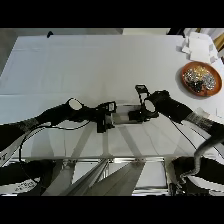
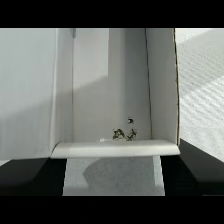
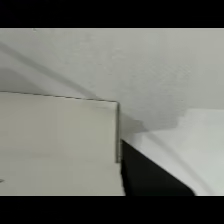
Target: Fold the box and place the chain.
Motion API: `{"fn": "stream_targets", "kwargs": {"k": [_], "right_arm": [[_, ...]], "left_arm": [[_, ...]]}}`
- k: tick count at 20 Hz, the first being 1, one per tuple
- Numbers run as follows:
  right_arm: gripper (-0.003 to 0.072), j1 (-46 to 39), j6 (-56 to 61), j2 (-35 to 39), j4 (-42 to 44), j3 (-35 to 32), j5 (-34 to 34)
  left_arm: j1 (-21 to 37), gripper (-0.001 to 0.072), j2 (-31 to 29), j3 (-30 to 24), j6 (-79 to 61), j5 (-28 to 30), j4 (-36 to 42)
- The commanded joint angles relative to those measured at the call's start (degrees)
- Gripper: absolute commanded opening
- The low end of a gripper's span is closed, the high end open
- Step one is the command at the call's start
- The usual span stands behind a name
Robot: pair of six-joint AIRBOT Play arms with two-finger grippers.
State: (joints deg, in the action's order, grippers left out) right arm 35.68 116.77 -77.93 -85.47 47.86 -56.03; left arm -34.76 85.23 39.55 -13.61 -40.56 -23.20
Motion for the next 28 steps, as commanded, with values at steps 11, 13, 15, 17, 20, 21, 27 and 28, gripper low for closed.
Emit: {"fn": "stream_targets", "kwargs": {"k": [11,13,15,17,20,21,27,28], "right_arm": [[0.0280,-1.81,-11.47,26.34,-13.84,0.13,-10.71],[0.0249,-7.61,-11.47,29.70,-17.49,1.14,-9.49],[0.0240,-16.70,-14.03,29.70,-17.66,2.10,-5.44],[0.0220,-27.58,-17.25,27.71,-17.55,2.89,-0.63],[0.0220,-43.71,-22.21,21.22,-16.59,6.34,5.44],[0.0220,-48.52,-24.57,18.08,-14.91,8.11,6.62],[0.0221,-62.31,-31.89,0.90,-4.26,15.85,8.83],[0.0222,-63.01,-32.52,-1.16,-2.40,16.17,9.29]], "left_arm": [[0.02,0.0272,-0.02,0.00,0.11,0.00,0.04],[0.02,0.0272,-0.02,-0.02,0.13,0.02,0.04],[0.02,0.0272,-0.02,0.00,0.11,0.00,0.04],[0.02,0.0272,-0.02,0.00,0.11,0.00,0.04],[0.02,0.0272,-0.02,0.00,0.11,0.02,0.04],[0.02,0.0272,-0.02,0.00,0.11,0.02,0.04],[0.04,0.0272,-0.02,0.00,0.11,0.02,0.04],[0.02,0.0272,-0.02,0.00,0.11,0.02,0.04]]}}
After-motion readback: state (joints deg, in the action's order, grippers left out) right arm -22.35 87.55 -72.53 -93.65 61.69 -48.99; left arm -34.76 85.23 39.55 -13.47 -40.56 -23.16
